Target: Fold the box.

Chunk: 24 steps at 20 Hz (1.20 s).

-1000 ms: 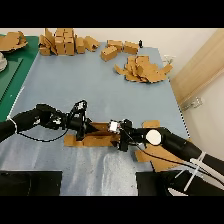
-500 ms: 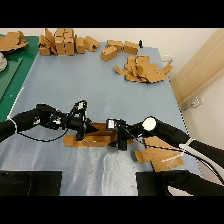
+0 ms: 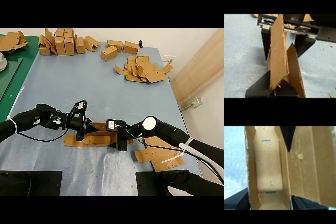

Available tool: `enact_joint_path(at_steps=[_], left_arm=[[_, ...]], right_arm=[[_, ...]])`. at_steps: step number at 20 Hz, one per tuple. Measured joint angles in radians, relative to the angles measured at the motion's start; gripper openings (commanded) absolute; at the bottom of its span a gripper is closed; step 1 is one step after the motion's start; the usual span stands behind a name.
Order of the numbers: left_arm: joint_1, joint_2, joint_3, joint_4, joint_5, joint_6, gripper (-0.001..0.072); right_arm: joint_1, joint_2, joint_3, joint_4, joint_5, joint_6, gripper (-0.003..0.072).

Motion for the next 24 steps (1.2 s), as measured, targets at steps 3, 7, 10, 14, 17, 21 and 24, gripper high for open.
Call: enact_joint_path(at_steps=[3,7,10,14,17,21,24], left_arm=[[0.000,0.000,0.000,0.000,0.000,0.000,0.0012],[0.000,0.000,0.000,0.000,0.000,0.000,0.0012],[0.000,0.000,0.000,0.000,0.000,0.000,0.0012],[0.000,0.000,0.000,0.000,0.000,0.000,0.0012],[0.000,0.000,0.000,0.000,0.000,0.000,0.0012],[0.000,0.000,0.000,0.000,0.000,0.000,0.0012],[0.000,0.000,0.000,0.000,0.000,0.000,0.0012]], right_arm=[[0.000,-0.012,0.000,-0.012,-0.005,-0.001,0.0720],[0.000,-0.045,0.000,-0.024,-0.013,-0.002,0.0720],[0.000,-0.056,0.000,-0.027,-0.014,-0.002,0.0702],[0.000,-0.061,0.000,-0.028,-0.016,-0.002,0.0654],[0.000,-0.062,0.000,-0.029,-0.016,-0.002,0.0654],[0.000,-0.062,0.000,-0.027,-0.022,-0.005,0.0654],[0.000,-0.062,0.001,-0.023,-0.027,-0.008,0.0654]])
